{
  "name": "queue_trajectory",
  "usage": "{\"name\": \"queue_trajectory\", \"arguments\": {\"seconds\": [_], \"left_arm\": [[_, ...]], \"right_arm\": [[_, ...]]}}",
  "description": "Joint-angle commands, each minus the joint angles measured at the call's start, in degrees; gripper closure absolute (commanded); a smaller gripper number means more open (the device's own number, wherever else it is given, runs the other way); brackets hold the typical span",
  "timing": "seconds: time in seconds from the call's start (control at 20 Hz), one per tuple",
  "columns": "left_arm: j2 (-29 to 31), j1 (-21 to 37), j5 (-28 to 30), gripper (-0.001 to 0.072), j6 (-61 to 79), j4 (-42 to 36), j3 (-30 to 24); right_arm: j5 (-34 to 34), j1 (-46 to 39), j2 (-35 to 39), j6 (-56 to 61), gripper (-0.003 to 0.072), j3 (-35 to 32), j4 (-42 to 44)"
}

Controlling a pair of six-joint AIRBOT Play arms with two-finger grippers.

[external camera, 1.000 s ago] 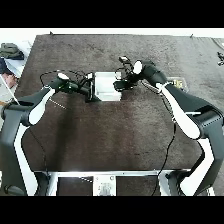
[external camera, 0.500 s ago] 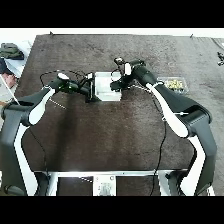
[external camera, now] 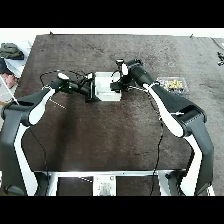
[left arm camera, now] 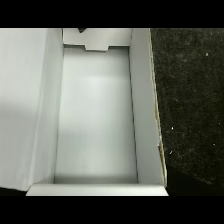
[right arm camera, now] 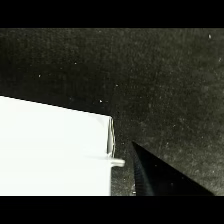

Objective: Fold the box and place the chain.

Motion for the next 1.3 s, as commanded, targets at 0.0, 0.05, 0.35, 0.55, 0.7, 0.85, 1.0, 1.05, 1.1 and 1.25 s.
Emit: {"name": "queue_trajectory", "arguments": {"seconds": [0.0,0.05,0.35,0.55,0.7,0.85,1.0,1.05,1.1,1.25], "left_arm": [[0.0,0.1,0.0,0.0403,0.0,0.0,0.0],[0.0,0.1,0.0,0.0403,0.0,0.0,0.0],[0.0,0.1,0.0,0.0403,0.0,0.0,0.0],[0.0,0.1,0.0,0.0403,0.0,0.0,0.0],[0.0,0.1,0.0,0.0403,0.0,0.0,0.0],[0.0,0.1,0.0,0.0403,0.0,0.0,0.0],[0.0,0.1,0.0,0.0403,0.0,0.0,0.0],[0.0,0.1,0.0,0.0403,0.0,0.0,0.0],[0.0,0.1,0.0,0.0403,0.0,0.0,0.0],[0.0,0.1,0.0,0.0403,0.0,0.0,0.0]], "right_arm": [[0.3,0.2,-0.3,2.4,0.0357,0.1,-0.4],[-0.3,0.2,-0.6,2.5,0.0433,0.1,-0.4],[-1.2,0.3,-1.6,2.5,0.0432,0.1,-0.4],[-1.4,0.3,-1.7,2.9,0.0444,0.1,-0.4],[-1.4,0.3,-1.7,2.9,0.0572,0.1,-0.4],[-1.4,0.3,-1.7,2.9,0.0572,0.1,-0.4],[-1.4,0.3,-1.6,2.9,0.0432,0.1,-0.4],[-1.4,0.3,-1.4,2.9,0.0388,0.1,-0.4],[-1.3,0.3,-1.1,2.8,0.0387,0.1,-0.4],[-1.2,0.3,0.4,2.3,0.0386,0.1,-0.4]]}}
